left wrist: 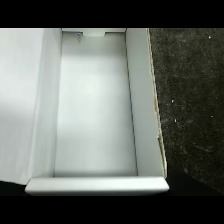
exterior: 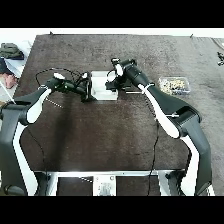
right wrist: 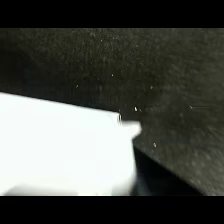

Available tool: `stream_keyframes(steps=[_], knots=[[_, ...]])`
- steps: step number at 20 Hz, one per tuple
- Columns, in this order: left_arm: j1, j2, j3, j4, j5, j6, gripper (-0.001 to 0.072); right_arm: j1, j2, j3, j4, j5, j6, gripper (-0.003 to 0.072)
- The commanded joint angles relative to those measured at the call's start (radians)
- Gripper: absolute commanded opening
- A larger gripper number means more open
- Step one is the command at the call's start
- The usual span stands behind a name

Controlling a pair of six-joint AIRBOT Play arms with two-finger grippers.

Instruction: Fold the box and place the chain.

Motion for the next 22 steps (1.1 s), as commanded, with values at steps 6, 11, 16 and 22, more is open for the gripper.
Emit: stream_keyframes(steps=[6, 11, 16, 22], knots=[[0.001, 0.001, 0.001, 0.000, 0.001, -0.001, 0.0345, -0.002, 0.167, -0.007, -0.033, 0.018, -0.201, 0.0488], [0.001, 0.001, 0.001, 0.000, 0.001, -0.001, 0.0345, -0.004, 0.453, -0.333, -0.060, -0.367, -0.225, 0.0487], [0.001, 0.001, 0.001, 0.000, 0.001, -0.001, 0.0345, -0.123, 0.706, -0.829, -0.058, -0.776, -0.153, 0.0487], [0.001, 0.001, 0.001, 0.000, 0.002, -0.001, 0.0344, -0.461, 0.669, -0.872, 0.119, -0.657, -0.256, 0.0477]])
